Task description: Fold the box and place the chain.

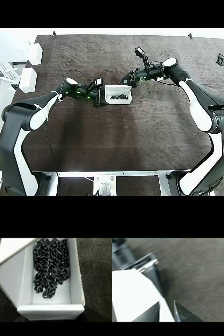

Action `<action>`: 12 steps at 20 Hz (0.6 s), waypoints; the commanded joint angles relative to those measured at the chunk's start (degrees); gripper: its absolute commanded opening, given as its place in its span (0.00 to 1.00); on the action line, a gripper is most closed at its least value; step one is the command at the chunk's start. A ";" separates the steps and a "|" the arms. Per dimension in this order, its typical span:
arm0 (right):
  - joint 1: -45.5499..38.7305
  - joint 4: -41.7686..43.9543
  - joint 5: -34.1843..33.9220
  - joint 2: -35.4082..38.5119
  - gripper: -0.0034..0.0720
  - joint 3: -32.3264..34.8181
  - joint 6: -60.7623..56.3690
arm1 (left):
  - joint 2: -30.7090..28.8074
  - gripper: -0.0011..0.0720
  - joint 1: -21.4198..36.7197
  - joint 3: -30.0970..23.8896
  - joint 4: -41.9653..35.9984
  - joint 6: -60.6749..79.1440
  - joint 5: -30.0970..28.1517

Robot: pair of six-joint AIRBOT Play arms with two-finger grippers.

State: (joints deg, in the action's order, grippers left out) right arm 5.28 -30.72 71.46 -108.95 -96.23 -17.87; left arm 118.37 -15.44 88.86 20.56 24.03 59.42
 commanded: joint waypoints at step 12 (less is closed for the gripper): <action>-0.02 -4.37 9.22 -0.61 0.41 -2.34 -0.33 | -0.04 0.74 -0.02 0.02 0.00 0.00 -0.02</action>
State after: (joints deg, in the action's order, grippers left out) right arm 5.26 -34.28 82.35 -109.27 -98.52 -18.09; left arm 118.37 -15.44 88.86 20.56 24.01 59.40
